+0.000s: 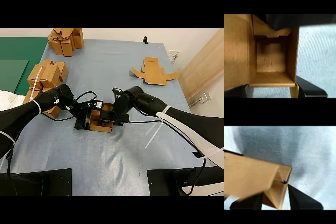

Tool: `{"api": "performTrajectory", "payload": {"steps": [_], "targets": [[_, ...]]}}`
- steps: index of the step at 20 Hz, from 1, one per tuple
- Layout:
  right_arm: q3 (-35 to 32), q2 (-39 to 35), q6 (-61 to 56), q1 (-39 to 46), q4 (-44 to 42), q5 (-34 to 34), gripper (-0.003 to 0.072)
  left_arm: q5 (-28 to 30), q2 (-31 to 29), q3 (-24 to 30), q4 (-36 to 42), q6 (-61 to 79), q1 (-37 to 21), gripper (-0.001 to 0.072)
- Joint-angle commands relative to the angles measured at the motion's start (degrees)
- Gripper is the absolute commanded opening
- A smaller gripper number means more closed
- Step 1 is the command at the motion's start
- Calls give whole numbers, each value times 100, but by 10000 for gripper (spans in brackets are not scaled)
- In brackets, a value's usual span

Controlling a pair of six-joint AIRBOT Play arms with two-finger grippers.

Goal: Fold the box.

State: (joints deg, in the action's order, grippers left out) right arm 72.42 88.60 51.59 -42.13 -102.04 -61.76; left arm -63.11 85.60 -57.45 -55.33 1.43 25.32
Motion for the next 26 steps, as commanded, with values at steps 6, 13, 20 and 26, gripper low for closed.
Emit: {"api": "performTrajectory", "payload": {"steps": [6,13,20,26], "targets": [[809,763,-1049,-291,811,-1222,446,0,4,-2,0,2,0,284],[811,841,-1169,-400,813,-686,3,-7,4,-2,0,-2,0,283],[938,841,-1169,-400,717,-789,312,-9,4,-2,0,-4,0,284],[988,885,-1213,-398,894,-966,309,0,4,-2,0,-107,0,283]]}}
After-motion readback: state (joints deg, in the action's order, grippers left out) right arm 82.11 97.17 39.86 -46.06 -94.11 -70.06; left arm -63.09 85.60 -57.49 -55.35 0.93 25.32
